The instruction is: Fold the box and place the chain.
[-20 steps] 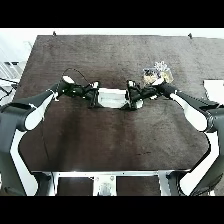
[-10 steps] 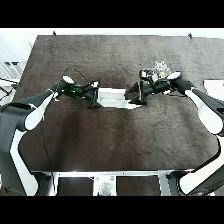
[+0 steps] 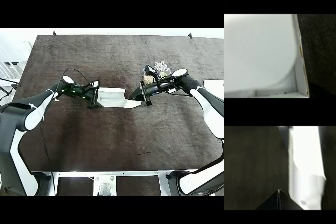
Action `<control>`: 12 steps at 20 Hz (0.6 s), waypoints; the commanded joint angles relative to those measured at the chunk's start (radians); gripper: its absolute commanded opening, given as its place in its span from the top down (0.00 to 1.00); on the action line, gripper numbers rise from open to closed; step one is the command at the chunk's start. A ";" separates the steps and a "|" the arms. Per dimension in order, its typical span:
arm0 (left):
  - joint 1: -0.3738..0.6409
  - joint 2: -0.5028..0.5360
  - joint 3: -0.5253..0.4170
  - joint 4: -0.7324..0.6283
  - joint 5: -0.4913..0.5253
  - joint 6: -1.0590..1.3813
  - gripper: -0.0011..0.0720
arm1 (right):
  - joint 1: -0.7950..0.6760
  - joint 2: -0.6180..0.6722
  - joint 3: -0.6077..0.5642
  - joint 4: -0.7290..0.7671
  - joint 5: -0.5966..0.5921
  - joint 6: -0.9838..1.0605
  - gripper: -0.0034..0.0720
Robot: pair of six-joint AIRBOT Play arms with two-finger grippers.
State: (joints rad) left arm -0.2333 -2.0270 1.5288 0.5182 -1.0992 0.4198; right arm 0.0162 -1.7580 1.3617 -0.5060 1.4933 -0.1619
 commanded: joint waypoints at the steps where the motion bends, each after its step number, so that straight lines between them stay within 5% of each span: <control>1: 0.000 -0.001 -0.001 0.001 0.011 -0.001 0.51 | 0.061 -0.005 -0.011 0.104 -0.034 0.005 0.94; 7: 0.000 -0.001 -0.001 0.001 0.016 -0.002 0.51 | 0.162 -0.011 -0.011 0.139 -0.288 0.007 0.94; 12: 0.000 -0.001 -0.001 0.002 0.016 -0.004 0.51 | 0.154 -0.011 -0.011 0.330 -0.357 0.013 0.94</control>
State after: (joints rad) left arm -0.2333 -2.0274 1.5284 0.5186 -1.0855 0.4160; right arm 0.1658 -1.7679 1.3514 -0.2836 1.2060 -0.1509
